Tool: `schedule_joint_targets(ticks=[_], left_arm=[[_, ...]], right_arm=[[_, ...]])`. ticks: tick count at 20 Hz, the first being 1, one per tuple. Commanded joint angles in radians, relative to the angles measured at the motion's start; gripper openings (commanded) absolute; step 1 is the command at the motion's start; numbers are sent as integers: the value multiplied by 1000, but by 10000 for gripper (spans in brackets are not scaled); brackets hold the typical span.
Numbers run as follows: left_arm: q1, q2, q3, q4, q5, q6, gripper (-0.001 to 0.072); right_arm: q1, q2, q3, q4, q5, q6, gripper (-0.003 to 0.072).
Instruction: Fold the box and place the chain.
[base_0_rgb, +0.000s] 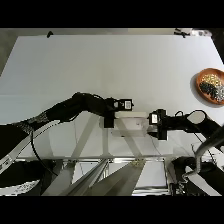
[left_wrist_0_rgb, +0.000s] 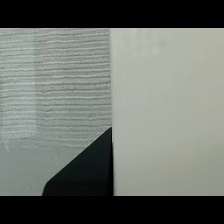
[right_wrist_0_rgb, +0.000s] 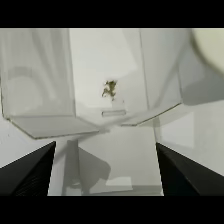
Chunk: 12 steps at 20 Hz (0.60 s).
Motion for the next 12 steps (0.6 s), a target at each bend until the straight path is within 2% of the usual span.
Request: schedule_joint_targets(ticks=[1, 4, 8, 12], left_arm=[[0, 0, 0, 0, 0, 0, 12], [0, 0, 0, 0, 0, 0, 12], [0, 0, 0, 0, 0, 0, 12], [0, 0, 0, 0, 0, 0, 12]], right_arm=[[22, 0, -9, -63, 17, 43, 701], [108, 0, -24, -25, -19, 99, 703], [129, 0, -24, 60, -185, 242, 703], [129, 0, -24, 79, -182, 248, 703]])
